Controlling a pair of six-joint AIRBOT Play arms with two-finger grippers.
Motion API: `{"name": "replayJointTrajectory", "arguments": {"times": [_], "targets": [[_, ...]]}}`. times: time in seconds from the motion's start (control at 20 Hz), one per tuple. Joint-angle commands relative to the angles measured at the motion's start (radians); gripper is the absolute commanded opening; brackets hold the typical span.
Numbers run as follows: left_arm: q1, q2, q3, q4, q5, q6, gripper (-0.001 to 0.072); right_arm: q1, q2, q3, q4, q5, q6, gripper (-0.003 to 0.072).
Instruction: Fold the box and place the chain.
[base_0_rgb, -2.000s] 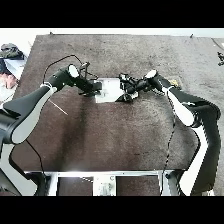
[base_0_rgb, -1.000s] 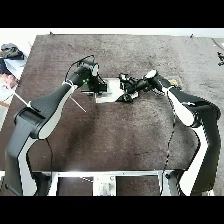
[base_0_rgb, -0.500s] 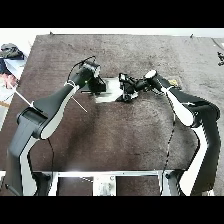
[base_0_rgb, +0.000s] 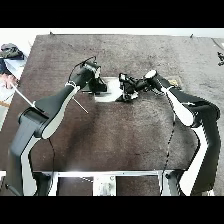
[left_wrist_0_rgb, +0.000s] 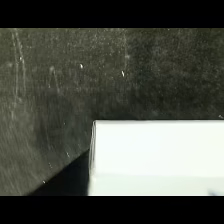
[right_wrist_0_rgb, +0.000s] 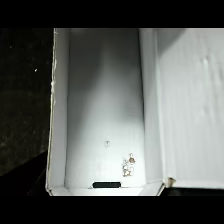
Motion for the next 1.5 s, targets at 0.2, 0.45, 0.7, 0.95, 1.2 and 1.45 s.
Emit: {"name": "replayJointTrajectory", "arguments": {"times": [0.2,0.45,0.7,0.95,1.2,1.45], "targets": [[0.000,0.014,0.005,-0.066,0.017,0.116,0.0337,0.000,0.000,0.000,0.001,-0.002,0.001,0.0435],[0.001,0.044,0.028,-0.090,-0.032,0.230,0.0435,0.000,0.000,0.000,0.001,-0.002,0.001,0.0435],[0.001,0.058,0.096,-0.087,-0.138,0.342,0.0559,0.000,0.000,0.000,0.001,-0.002,0.001,0.0435],[0.001,0.158,0.084,-0.074,-0.111,0.455,0.0559,0.000,0.000,0.000,0.001,-0.002,0.001,0.0435],[0.042,0.254,0.011,-0.121,-0.032,0.568,0.0559,0.000,0.000,0.000,0.001,-0.002,0.001,0.0435],[0.165,0.281,-0.077,-0.470,0.062,0.871,0.0558,0.000,0.000,0.000,0.001,-0.002,0.001,0.0435]]}}
